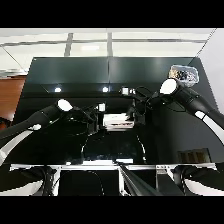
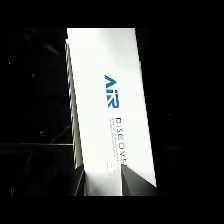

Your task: Fold the box and place the chain.

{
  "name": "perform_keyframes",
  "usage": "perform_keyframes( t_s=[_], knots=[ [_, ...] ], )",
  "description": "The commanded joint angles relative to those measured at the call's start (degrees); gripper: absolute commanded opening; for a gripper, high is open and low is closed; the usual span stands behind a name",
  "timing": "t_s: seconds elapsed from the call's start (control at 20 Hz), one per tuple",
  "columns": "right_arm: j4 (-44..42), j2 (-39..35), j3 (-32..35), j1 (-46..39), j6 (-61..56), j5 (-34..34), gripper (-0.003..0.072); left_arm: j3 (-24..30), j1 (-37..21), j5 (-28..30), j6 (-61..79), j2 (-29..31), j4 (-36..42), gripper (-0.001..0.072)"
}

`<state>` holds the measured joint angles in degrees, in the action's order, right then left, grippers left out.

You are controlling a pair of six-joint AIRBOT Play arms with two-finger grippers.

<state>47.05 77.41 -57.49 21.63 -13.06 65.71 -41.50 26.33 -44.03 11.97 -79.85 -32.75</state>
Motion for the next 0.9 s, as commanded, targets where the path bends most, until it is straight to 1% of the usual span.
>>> perform_keyframes(
  t_s=[0.0,0.6,0.85],
  knots=[
    [0.2,-0.3,0.0,0.0,-0.3,1.4,0.0233,0.0,0.0,0.0,0.0,0.0,0.0,0.0389],
    [0.2,-0.2,0.6,0.0,-1.5,1.1,0.0233,0.0,0.0,0.0,0.0,0.0,0.0,0.0389],
    [0.1,-0.2,2.3,0.1,-1.6,1.2,0.0233,0.0,0.0,0.0,0.0,0.0,0.0,0.0389]
  ],
)
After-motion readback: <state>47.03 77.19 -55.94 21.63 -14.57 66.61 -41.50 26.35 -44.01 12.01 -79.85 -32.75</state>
